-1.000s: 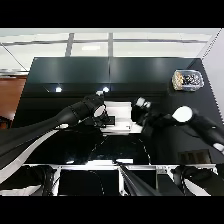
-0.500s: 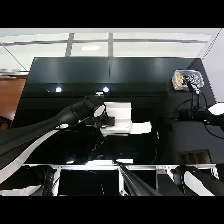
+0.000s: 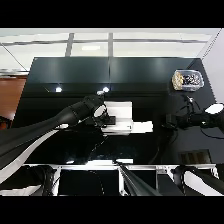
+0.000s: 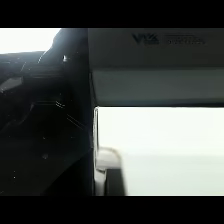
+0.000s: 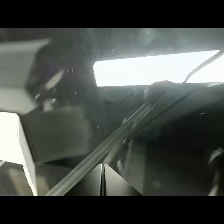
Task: Fold the box and place the chain.
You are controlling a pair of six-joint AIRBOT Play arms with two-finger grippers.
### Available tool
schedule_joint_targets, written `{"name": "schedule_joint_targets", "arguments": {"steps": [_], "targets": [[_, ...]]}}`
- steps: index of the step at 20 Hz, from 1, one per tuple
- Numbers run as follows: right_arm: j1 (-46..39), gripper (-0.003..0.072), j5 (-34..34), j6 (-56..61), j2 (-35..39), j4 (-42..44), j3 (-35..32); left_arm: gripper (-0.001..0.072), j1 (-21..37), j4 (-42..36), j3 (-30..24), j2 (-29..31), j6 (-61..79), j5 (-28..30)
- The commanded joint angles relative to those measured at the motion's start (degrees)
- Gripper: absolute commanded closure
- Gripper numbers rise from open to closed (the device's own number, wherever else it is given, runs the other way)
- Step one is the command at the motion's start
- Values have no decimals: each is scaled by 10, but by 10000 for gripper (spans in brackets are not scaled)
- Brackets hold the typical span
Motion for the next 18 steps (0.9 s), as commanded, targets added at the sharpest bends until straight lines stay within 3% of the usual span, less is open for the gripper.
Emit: {"name": "schedule_joint_targets", "arguments": {"steps": [1,5,8,9,11,12,18], "targets": [[23,672,28,-54,-47,84,-2,681,0,0,1,0,0,1],[124,670,3,-104,-96,209,3,682,0,0,1,0,0,1],[160,667,29,-119,-99,194,32,682,0,0,1,0,0,1],[160,563,43,-119,-99,193,41,682,0,0,1,0,0,0],[160,98,68,-119,-99,186,57,682,0,0,1,0,0,1],[160,61,79,-119,-99,188,61,682,0,0,1,0,0,1],[202,68,65,-118,-99,218,65,682,0,0,1,0,0,0]]}}
